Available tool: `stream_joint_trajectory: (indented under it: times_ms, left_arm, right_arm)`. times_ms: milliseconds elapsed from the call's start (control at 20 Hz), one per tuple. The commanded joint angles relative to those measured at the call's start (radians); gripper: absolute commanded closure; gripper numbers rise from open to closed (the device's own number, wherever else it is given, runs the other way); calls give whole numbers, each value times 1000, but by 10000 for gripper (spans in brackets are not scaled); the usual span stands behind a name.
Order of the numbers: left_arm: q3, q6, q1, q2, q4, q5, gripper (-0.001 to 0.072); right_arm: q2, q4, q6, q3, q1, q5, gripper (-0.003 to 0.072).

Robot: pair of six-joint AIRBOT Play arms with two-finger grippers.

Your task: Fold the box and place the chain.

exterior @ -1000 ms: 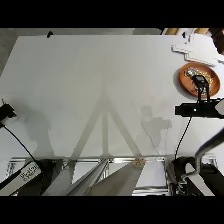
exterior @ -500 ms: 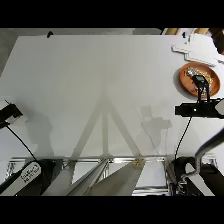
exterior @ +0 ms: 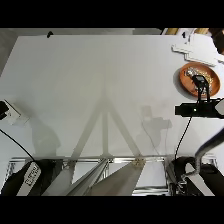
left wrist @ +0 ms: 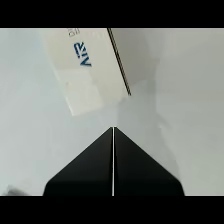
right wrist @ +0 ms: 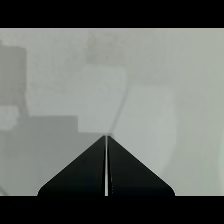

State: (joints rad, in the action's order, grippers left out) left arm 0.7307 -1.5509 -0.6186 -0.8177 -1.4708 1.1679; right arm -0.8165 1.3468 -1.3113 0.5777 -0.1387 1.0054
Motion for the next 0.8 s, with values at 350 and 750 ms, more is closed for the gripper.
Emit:
stream_joint_trajectory:
  times_ms: [350, 750]
  left_arm:
    - [-72, 0, 3, 108, -25, 84, 702]
    - [-72, -1, 3, 119, -32, 10, 702]
  right_arm:
    - [1, 0, 0, 0, 0, 0, 673]
    - [1, 0, 0, 0, 0, 0, 673]
